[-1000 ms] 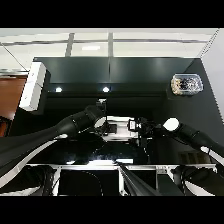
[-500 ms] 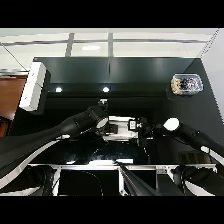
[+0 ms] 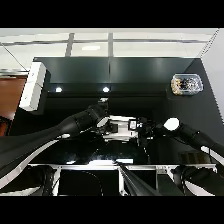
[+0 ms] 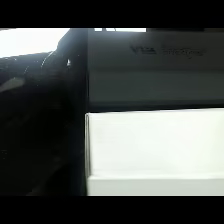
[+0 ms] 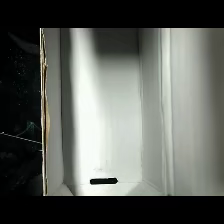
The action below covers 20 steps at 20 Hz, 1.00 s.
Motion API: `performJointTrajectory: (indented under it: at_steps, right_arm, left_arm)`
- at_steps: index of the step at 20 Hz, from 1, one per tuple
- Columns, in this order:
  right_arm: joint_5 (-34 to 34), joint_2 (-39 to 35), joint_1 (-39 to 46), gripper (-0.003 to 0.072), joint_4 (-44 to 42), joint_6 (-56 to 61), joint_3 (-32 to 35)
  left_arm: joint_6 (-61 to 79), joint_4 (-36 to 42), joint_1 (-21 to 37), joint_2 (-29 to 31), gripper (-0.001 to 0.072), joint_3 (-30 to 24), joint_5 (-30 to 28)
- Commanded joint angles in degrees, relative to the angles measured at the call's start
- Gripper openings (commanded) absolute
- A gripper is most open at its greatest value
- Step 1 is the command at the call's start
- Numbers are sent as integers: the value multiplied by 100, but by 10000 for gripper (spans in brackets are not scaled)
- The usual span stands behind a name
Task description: Fold the box and place the chain.
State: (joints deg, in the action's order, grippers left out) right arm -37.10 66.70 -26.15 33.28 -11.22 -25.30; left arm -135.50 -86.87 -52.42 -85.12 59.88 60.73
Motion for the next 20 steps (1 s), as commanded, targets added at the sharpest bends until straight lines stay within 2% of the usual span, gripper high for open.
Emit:
performJointTrajectory:
  at_steps: [1,6,7,9,10,16,17,20]
  right_arm:
    - [-9,2,-7,309,-4,2,4]
    - [-9,0,-7,309,-4,2,4]
    - [-9,0,-7,309,-4,2,4]
    - [-9,0,-7,309,-4,2,4]
    - [-11,0,-9,309,-4,2,4]
    - [-9,0,-7,309,-2,0,4]
    - [-9,0,-7,309,-2,0,4]
    - [-7,0,-7,309,-2,0,4]
  left_arm:
    - [2,13,4,2,28,11,-7]
    - [2,13,4,2,37,11,2]
    - [2,13,4,2,136,11,4]
    - [2,9,4,2,384,11,48]
    - [2,-15,4,2,434,11,105]
    - [0,-162,4,2,417,11,238]
    - [0,-166,4,2,370,11,232]
    - [2,-234,4,2,35,11,210]
